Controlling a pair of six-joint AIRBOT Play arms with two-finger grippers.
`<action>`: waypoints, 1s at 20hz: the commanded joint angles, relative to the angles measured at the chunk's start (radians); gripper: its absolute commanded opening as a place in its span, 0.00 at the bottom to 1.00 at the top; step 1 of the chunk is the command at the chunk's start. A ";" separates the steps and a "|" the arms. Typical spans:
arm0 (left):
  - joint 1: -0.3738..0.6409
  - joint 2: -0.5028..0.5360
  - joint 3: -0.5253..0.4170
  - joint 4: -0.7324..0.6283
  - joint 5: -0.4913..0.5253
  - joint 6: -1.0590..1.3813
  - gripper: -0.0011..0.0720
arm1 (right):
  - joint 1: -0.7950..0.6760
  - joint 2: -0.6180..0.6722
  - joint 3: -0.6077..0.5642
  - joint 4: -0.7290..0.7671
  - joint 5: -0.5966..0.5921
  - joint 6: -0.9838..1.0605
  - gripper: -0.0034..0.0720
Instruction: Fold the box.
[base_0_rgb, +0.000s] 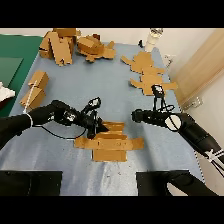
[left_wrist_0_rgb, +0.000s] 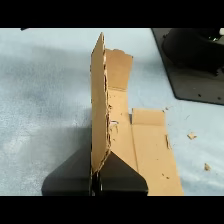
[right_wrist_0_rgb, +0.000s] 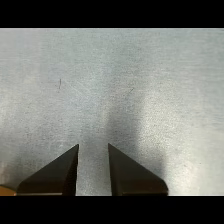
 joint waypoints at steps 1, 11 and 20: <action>-0.029 0.034 0.000 0.029 0.076 0.010 0.03 | 0.000 0.000 0.001 0.000 0.000 0.000 0.42; -0.028 0.037 0.000 -0.140 0.036 0.109 0.03 | 0.001 0.000 0.001 0.000 0.000 0.000 0.42; -0.027 0.036 -0.050 -0.150 0.050 0.158 0.03 | 0.000 -0.001 0.001 -0.007 0.000 0.000 0.42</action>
